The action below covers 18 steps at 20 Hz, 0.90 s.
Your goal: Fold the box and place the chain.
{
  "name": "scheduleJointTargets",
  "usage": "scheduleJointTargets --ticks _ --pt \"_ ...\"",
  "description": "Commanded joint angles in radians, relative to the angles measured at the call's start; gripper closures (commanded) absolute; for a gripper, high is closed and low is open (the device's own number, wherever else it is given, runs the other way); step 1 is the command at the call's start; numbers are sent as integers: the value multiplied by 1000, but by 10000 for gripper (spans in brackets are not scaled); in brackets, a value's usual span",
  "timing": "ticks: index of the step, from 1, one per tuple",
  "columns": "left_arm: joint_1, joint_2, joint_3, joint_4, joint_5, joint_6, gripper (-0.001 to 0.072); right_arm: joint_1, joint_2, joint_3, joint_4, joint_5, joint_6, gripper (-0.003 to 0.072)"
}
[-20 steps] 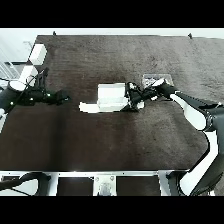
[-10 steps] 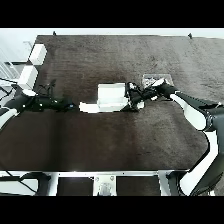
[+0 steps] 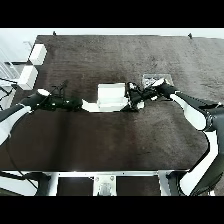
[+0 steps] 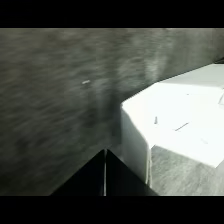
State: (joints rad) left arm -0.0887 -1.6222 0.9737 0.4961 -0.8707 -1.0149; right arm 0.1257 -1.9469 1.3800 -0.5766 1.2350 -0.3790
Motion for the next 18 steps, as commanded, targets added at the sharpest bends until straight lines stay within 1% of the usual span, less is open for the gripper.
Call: scheduleJointTargets --ticks 1,3,5,6,7,10,11,12,18 --pt "-45 -21 60 -34 5 14 690 1 0 0 0 0 0 119" --pt "-59 -21 87 -39 3 13 689 1 0 0 0 0 0 119" --pt "-64 -16 96 -78 -20 33 678 1 0 0 0 0 0 119" --pt "-64 -16 101 -79 -29 40 569 1 0 0 0 0 0 119" --pt "-64 -16 101 -79 -34 40 498 1 0 0 0 0 0 119" --pt "-64 -16 102 -88 -66 47 481 1 0 0 0 0 0 119" --pt "-64 -16 102 -95 -69 54 389 1 0 0 0 0 0 119" --pt "-64 -16 102 -97 -71 55 345 1 0 0 0 0 0 119" --pt "-71 -16 105 -115 -117 66 344 1 0 0 0 0 0 119"
